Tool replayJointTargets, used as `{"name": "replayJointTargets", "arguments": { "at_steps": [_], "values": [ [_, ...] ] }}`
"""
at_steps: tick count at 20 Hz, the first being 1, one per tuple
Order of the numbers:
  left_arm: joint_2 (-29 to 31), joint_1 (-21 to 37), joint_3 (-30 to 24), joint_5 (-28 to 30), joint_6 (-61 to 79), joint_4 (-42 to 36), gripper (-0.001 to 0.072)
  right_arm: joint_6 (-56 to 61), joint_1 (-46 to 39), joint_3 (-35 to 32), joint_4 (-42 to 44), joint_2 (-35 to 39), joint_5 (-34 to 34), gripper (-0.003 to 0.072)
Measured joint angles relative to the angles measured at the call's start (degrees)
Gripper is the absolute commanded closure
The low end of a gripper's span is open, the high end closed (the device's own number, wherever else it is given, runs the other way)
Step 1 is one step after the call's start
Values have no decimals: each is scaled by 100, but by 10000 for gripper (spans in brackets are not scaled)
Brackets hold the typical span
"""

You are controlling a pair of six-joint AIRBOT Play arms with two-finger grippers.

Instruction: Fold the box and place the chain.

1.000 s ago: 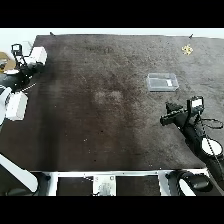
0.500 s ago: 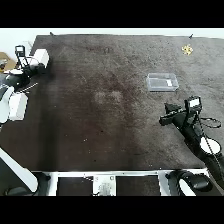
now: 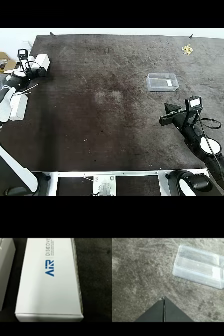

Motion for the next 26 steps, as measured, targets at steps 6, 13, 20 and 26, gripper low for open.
{"name": "replayJointTargets", "arguments": {
  "at_steps": [6,13,20,26],
  "values": [
    [101,4,136,-356,-133,-111,19,146,-2,0,4,0,26,686],
    [1318,4,190,-1119,-472,24,245,170,-2,0,2,0,31,686],
    [3517,-4,105,-2015,-837,74,708,175,-2,0,2,0,11,686],
    [6107,-17,-1757,-1478,-461,48,707,177,-2,0,2,0,-20,686]
  ]
}}
